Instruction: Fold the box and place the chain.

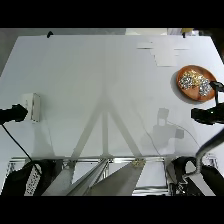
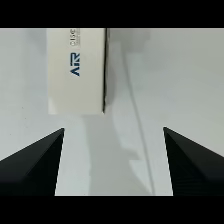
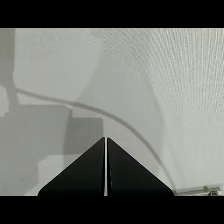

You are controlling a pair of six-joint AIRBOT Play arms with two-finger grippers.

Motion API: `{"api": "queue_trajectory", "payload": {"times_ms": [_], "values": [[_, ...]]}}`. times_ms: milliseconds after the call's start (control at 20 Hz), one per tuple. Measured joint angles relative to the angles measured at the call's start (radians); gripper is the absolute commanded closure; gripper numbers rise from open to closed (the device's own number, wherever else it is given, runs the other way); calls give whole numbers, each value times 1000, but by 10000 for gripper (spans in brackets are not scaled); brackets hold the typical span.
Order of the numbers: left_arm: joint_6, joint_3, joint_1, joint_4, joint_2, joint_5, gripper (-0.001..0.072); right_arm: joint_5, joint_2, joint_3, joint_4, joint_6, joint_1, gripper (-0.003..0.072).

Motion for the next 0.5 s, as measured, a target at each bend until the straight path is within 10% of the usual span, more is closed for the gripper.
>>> {"api": "queue_trajectory", "payload": {"times_ms": [500], "values": [[-29, 0, -77, 1, 220, -167, 14, 0, 0, 0, 0, 0, 0, 667]]}}
